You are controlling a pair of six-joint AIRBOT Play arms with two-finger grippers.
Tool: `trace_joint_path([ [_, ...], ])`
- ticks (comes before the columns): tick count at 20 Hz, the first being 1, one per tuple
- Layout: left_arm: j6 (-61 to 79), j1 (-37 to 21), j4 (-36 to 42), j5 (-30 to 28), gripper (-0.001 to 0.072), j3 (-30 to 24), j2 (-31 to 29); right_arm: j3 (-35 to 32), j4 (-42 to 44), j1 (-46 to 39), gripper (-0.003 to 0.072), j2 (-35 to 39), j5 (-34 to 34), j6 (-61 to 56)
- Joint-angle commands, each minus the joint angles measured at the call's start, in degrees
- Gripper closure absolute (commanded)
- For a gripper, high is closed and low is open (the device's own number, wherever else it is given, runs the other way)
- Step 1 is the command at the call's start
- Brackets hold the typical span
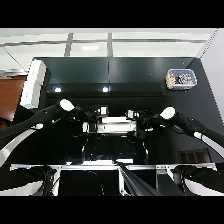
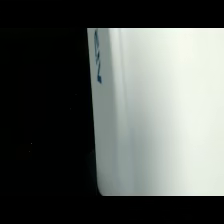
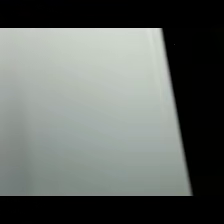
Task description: Fold the box and place the chain.
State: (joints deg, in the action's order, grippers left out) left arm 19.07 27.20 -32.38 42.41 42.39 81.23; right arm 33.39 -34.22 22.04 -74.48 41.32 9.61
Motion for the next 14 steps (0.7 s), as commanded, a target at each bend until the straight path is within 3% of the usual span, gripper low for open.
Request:
trace_joint_path([
  [1, 0.0, 0.0, -0.02, 0.0, 0.0682, -0.02, 0.04, 0.07, 0.13, -0.26, -0.0022, 0.0, 0.74, 0.31],
  [14, 0.0, 0.0, -0.02, 0.0, 0.0682, -0.02, 0.04, 0.13, 1.11, -1.31, -0.0022, 0.0, 1.18, 0.31],
])
